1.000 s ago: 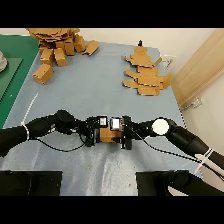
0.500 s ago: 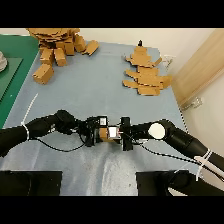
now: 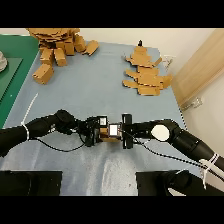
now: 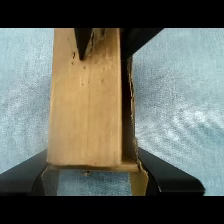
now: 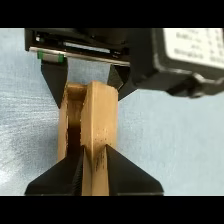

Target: Fold the box.

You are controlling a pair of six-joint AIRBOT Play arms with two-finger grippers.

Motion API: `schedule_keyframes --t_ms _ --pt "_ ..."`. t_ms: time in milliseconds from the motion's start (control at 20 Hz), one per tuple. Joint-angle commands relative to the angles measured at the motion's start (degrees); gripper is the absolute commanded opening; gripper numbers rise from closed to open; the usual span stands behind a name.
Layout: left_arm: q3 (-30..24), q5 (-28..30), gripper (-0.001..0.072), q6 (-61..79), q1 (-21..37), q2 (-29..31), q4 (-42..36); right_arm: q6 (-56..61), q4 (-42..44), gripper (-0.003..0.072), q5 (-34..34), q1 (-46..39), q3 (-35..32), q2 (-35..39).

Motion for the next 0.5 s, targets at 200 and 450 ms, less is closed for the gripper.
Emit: schedule_keyframes --t_ms 200,450 --pt "0.04 0.13 0.0461 -0.02 0.02 0.00 -0.02 0.79 -0.31 0.0199 1.95 0.09 -0.07 -0.81" --pt "0.04 0.13 0.0461 -0.02 0.02 0.00 -0.02 0.79 1.44 0.0200 4.76 0.09 -0.13 -2.86"
